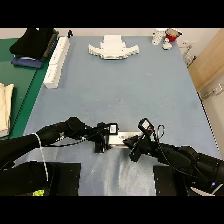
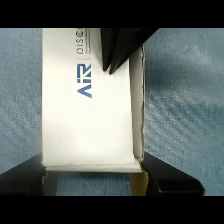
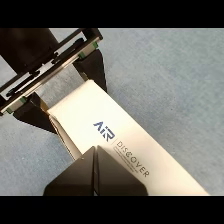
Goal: Fold the box.
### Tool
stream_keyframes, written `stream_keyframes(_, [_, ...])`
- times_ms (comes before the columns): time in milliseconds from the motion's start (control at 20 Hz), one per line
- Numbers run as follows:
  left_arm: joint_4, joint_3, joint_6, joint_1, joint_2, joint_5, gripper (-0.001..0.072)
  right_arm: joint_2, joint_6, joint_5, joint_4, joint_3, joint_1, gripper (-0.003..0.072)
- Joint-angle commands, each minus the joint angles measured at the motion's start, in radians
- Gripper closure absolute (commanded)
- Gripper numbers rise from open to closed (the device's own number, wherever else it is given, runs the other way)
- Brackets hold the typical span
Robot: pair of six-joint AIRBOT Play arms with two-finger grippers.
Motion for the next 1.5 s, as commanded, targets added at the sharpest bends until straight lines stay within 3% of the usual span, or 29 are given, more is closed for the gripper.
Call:
stream_keyframes(0, [0.000, 0.000, 0.000, 0.000, 0.000, 0.000, 0.0202, -0.001, 0.000, -0.010, -0.003, -0.001, 0.001, 0.0649])
stream_keyframes(550, [0.000, 0.000, 0.001, 0.000, 0.000, 0.000, 0.0202, 0.095, 0.000, -0.006, -0.064, 0.044, -0.002, 0.0648])
stream_keyframes(700, [0.000, 0.000, 0.000, 0.000, 0.000, 0.000, 0.0202, 0.089, 0.001, -0.070, -0.069, 0.060, -0.014, 0.0648])
stream_keyframes(800, [0.000, 0.000, 0.000, 0.000, 0.000, 0.000, 0.0202, 0.072, 0.014, -0.179, -0.108, 0.089, -0.070, 0.0649])
stream_keyframes(1050, [0.000, 0.000, 0.000, 0.000, 0.000, 0.000, 0.0202, -0.055, 0.329, -0.600, -0.523, 0.318, -0.343, 0.0678])
stream_keyframes(1200, [0.000, 0.000, 0.001, 0.000, 0.000, 0.000, 0.0202, -0.189, 0.330, -0.799, -0.543, 0.537, -0.487, 0.0679])
stream_keyframes(1450, [0.000, 0.000, 0.000, 0.000, 0.000, 0.000, 0.0202, -0.491, 0.367, -0.972, -0.536, 0.839, -0.660, 0.0678])
